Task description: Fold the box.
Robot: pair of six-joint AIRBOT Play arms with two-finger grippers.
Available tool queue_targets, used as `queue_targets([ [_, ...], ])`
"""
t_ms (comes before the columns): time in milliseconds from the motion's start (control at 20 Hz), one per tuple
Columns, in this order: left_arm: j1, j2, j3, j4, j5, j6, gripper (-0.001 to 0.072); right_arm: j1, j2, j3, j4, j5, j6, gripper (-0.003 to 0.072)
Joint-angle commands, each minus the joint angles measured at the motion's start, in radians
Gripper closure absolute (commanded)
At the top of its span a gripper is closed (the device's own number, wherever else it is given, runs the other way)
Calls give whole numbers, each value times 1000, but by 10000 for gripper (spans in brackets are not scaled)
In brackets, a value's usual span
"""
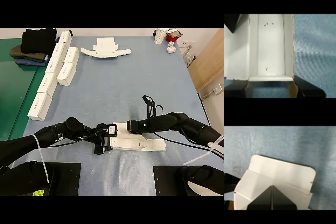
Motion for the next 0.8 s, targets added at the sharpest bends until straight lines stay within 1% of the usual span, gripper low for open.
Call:
queue_targets([
  [0,0,0,0,0,1,1,296,0,0,0,-13,-2,-3,669],
  [150,0,0,0,0,2,1,296,-1,35,16,-32,-4,-23,669],
  [250,0,0,0,0,1,1,296,-1,88,52,-64,-40,-67,669],
  [350,0,0,0,0,2,1,296,-1,159,96,-126,-141,-117,669],
  [400,0,0,0,0,2,1,296,0,201,113,-156,-212,-155,669],
  [550,0,0,0,0,2,1,296,0,319,113,-169,-420,-309,667],
  [650,0,0,0,0,1,1,296,2,380,98,-151,-578,-496,666],
  [700,0,0,0,0,1,0,296,2,406,82,-154,-637,-554,543],
  [750,0,0,0,0,1,1,296,2,426,64,-178,-672,-580,358],
])
